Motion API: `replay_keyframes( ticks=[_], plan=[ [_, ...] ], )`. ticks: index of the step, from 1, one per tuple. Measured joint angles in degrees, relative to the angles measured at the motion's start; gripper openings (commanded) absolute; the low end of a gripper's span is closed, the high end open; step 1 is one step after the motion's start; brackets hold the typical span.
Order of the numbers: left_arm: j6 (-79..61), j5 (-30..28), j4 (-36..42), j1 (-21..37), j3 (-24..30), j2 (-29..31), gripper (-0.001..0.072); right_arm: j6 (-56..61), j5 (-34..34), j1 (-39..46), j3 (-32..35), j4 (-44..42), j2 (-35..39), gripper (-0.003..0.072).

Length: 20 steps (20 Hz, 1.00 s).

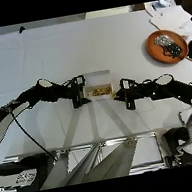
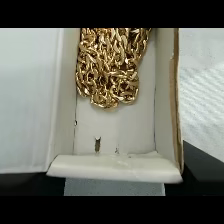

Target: Fold the box and place the chain.

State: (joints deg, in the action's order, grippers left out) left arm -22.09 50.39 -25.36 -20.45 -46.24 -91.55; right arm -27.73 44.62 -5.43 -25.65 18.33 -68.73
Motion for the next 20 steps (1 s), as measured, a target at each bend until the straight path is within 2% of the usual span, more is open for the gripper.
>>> replay_keyframes(
  ticks=[5, 10, 17, 18, 19, 20],
  plan=[
    [-0.1, 0.0, 0.0, 0.0, 0.0, 0.0, 0.0255, 0.7, -0.4, 0.0, 0.0, 1.0, 1.0, 0.0014],
    [-0.2, 0.0, -0.1, 0.0, 0.0, 0.0, 0.0255, 0.9, -0.4, 0.0, 0.0, -0.5, 6.1, 0.0015],
    [-0.2, 0.0, -0.1, 0.0, 0.0, 0.0, 0.0255, 0.9, -3.0, 0.0, 0.0, -10.6, 10.2, 0.0018],
    [-0.2, 0.0, -0.1, 0.0, 0.0, 0.0, 0.0255, 0.9, -3.5, 0.0, 0.0, -11.9, 9.9, 0.0032],
    [-0.2, 0.0, -0.1, 0.0, 0.0, 0.0, 0.0255, 1.1, -4.1, -0.3, 0.0, -12.9, 9.3, 0.0110],
    [-0.2, 0.0, -0.1, 0.0, 0.0, 0.0, 0.0255, 1.7, -4.3, -0.9, -0.2, -13.5, 8.5, 0.0148]
  ],
)
